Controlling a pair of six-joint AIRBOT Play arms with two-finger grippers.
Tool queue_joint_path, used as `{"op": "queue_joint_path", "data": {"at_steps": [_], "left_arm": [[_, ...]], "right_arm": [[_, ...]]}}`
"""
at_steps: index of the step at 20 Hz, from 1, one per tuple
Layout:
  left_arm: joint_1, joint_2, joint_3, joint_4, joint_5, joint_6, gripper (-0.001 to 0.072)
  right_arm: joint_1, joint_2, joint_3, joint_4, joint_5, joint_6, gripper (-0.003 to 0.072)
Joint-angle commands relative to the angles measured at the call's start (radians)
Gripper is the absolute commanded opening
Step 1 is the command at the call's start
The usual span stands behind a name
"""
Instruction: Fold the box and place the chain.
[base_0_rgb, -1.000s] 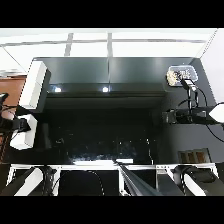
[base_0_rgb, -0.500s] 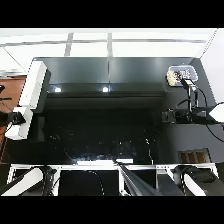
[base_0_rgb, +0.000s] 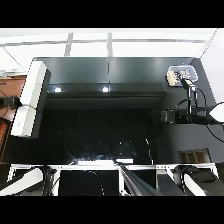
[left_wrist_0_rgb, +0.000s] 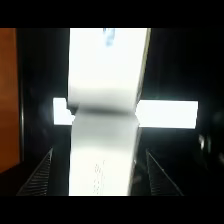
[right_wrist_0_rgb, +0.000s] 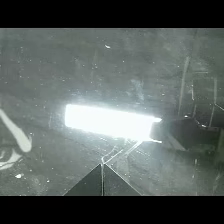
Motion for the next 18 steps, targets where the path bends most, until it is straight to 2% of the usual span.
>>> {"op": "queue_joint_path", "data": {"at_steps": [1, 2, 3, 5, 7, 10, 11, 14, 18], "left_arm": [[-0.104, 0.012, 0.204, -0.07, -0.01, -0.202, 0.0584], [-0.14, 0.024, 0.25, -0.091, -0.037, -0.23, 0.0156], [-0.175, 0.045, 0.265, -0.132, -0.052, -0.233, 0.0029], [-0.257, 0.113, 0.217, -0.259, -0.025, -0.219, 0.0028], [-0.377, 0.213, 0.092, -0.283, 0.095, -0.216, 0.0027], [-0.541, 0.369, -0.159, -0.071, 0.333, -0.383, 0.0027], [-0.57, 0.404, -0.231, -0.013, 0.363, -0.417, 0.0028], [-0.588, 0.466, -0.374, 0.012, 0.366, -0.423, 0.0029], [-0.588, 0.451, -0.439, 0.012, 0.365, -0.422, 0.003]], "right_arm": [[-0.001, 0.0, 0.0, 0.002, 0.0, 0.001, 0.0017], [-0.001, 0.0, 0.0, 0.002, 0.001, 0.0, 0.0017], [-0.001, 0.0, 0.0, 0.002, 0.003, 0.0, 0.0017], [-0.001, 0.0, 0.0, -0.001, -0.008, 0.0, 0.0017], [-0.001, 0.0, 0.0, -0.006, -0.059, -0.008, 0.0016], [-0.001, 0.0, 0.0, -0.042, -0.206, -0.069, 0.0017], [-0.001, 0.0, 0.0, -0.068, -0.243, -0.068, 0.0017], [-0.001, 0.0, 0.0, -0.079, -0.258, -0.068, 0.0017], [-0.001, 0.001, 0.0, -0.079, -0.258, -0.068, 0.0017]]}}
